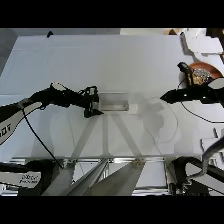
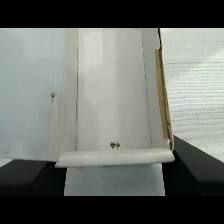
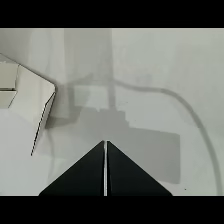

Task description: Fold the box and place the chain.

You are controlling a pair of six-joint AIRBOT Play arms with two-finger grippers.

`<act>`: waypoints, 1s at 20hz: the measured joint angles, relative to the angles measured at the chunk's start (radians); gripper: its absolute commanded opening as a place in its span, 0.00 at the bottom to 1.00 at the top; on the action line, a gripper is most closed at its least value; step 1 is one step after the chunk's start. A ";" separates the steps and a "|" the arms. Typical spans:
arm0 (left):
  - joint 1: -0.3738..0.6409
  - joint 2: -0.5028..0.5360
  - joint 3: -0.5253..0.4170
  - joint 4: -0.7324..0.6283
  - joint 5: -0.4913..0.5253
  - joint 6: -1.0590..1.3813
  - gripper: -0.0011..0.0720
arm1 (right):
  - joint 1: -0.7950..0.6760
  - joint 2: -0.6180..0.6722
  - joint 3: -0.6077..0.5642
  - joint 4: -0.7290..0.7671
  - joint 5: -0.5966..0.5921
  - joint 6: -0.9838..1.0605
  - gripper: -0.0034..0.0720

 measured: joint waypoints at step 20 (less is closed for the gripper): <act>0.000 0.000 0.000 0.000 0.000 0.000 0.39 | 0.292 -0.206 -0.021 0.219 -0.010 0.073 0.06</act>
